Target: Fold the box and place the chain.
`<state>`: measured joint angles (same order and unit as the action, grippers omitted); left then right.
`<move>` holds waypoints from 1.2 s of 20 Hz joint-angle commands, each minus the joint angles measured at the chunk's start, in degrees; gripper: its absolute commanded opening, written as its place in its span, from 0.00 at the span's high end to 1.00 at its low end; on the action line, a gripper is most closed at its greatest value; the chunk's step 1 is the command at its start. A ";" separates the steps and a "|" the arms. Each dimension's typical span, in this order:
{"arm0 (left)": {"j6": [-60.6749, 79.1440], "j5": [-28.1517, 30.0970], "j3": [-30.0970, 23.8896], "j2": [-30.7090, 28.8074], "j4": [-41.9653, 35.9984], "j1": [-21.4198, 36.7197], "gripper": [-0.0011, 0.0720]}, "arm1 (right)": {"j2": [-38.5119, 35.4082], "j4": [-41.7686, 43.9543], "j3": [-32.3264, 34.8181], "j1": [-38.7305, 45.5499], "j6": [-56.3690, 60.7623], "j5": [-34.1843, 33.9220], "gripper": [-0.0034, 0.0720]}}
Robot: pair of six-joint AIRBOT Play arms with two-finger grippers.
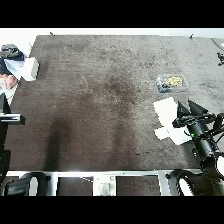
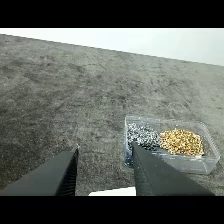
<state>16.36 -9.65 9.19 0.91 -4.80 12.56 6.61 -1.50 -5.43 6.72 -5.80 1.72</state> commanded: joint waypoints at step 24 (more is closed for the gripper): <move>0.04 0.02 -0.02 0.00 0.00 0.00 0.97 | 57.64 -29.59 -46.25 42.27 29.57 45.79 0.38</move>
<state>16.38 -9.65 9.19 0.89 -4.80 12.56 54.41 -17.28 -43.09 38.33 10.70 29.41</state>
